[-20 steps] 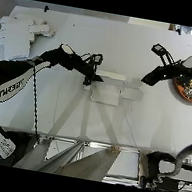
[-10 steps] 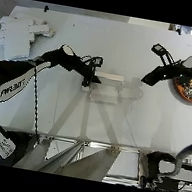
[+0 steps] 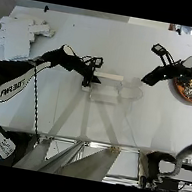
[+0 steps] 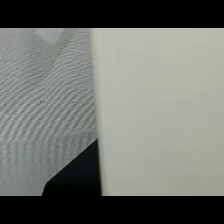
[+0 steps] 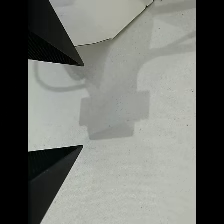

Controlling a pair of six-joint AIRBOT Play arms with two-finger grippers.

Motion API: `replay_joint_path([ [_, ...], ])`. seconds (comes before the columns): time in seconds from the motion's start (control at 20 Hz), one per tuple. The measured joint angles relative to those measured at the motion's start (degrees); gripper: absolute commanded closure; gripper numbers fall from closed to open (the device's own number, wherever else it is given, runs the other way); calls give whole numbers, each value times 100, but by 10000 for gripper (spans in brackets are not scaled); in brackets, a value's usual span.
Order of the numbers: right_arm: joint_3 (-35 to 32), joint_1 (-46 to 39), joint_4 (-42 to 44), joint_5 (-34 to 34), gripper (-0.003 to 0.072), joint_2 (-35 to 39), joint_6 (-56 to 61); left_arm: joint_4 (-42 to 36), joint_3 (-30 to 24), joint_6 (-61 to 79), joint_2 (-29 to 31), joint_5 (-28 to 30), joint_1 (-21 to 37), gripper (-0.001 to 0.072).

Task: Fold the box and place the chain.

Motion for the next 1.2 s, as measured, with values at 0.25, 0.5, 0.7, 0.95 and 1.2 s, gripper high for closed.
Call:
replay_joint_path([
  [0.25, 0, 0, 0, 0, 144, 0, 0, 15, -2, -2, 0, 15, 0, 691],
  [0.5, 0, 0, 0, 0, 144, 0, 0, 20, 0, -4, 0, 20, 0, 691],
  [0.7, 0, 0, 0, -2, 145, 0, 0, 22, -2, -2, 0, 22, 0, 691],
  [0.95, 0, 0, 299, -94, 144, 0, 2, 24, -2, -4, 0, 22, 0, 691],
  [1.2, 0, 0, 780, -142, 9, 13, 7, 22, -2, -4, 0, 24, 0, 691],
])
